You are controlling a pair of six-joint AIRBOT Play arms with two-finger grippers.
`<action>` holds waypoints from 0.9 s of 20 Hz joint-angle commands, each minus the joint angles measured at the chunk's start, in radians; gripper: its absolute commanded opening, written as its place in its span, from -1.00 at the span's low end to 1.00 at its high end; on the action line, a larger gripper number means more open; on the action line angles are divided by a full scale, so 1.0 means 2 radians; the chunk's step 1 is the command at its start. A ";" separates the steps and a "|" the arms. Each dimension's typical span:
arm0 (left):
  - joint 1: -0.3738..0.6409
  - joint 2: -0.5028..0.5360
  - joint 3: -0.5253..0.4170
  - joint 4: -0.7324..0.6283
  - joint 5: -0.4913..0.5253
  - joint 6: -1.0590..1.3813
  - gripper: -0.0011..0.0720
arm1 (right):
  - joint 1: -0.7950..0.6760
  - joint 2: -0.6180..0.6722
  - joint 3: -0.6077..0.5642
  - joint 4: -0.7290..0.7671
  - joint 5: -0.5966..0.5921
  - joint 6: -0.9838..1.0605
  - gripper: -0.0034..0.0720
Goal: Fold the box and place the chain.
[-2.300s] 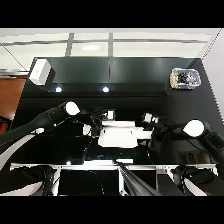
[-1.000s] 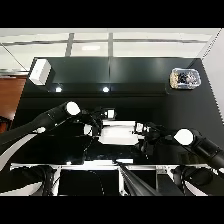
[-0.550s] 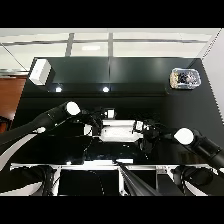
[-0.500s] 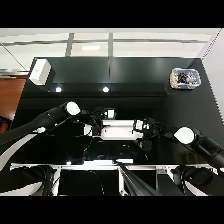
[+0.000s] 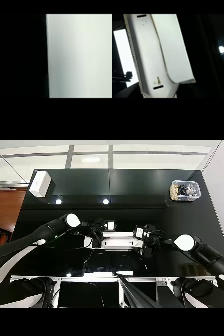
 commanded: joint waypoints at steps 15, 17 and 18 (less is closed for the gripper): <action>0.000 0.000 0.000 0.000 0.000 0.000 -0.89 | -0.072 -0.100 -0.001 0.123 0.073 -0.193 0.98; 0.000 0.000 0.000 0.000 0.000 0.000 -0.89 | -0.067 -0.109 -0.001 0.132 0.073 -0.206 0.98; 0.000 0.000 0.000 0.000 0.000 0.000 -0.89 | -0.061 -0.112 -0.001 0.136 0.072 -0.212 0.98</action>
